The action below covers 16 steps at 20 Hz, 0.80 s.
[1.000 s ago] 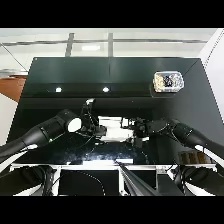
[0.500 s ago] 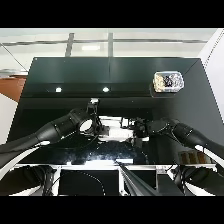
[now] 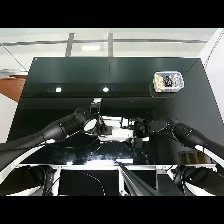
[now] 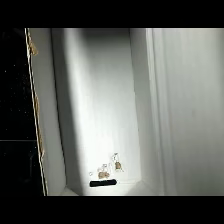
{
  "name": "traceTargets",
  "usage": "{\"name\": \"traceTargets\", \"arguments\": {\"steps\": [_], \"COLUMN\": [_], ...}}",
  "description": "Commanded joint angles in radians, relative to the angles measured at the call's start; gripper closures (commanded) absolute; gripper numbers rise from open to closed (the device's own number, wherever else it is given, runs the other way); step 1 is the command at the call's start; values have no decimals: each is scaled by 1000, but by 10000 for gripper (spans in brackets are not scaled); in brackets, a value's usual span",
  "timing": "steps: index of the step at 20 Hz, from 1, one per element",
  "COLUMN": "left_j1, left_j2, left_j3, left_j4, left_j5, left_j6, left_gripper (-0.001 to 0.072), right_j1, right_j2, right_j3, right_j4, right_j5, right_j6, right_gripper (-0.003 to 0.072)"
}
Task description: Fold the box and place the chain.
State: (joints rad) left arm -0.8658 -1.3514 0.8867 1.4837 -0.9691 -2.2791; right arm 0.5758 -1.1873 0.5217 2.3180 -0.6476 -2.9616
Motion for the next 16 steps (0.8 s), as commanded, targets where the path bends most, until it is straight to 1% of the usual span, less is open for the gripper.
{"name": "traceTargets", "arguments": {"steps": [1, 7, 8, 12, 13, 14, 16], "left_j1": [-1, -8, -7, -7, -7, -7, -7], "left_j2": [-7, -44, -44, -44, -44, -44, -44], "left_j3": [2, 47, 48, 48, 48, 48, 48], "left_j4": [-1, 2, 1, 2, 4, 4, 4], "left_j5": [0, -13, -19, -59, -60, -59, -56], "left_j6": [-4, -6, -6, -6, -6, -6, -6], "left_gripper": [434, 437, 482, 489, 536, 540, 614], "right_j1": [1, 1, 1, 1, 1, 1, 1], "right_j2": [0, 0, 0, 0, 0, 0, 0], "right_j3": [0, 0, 0, 0, 0, 0, 0], "right_j4": [0, 0, 0, 0, 0, 0, 0], "right_j5": [0, 0, 0, 0, 0, 0, 0], "right_j6": [0, 0, 0, 0, 0, 0, 2], "right_gripper": [219, 219, 219, 219, 220, 219, 219]}}
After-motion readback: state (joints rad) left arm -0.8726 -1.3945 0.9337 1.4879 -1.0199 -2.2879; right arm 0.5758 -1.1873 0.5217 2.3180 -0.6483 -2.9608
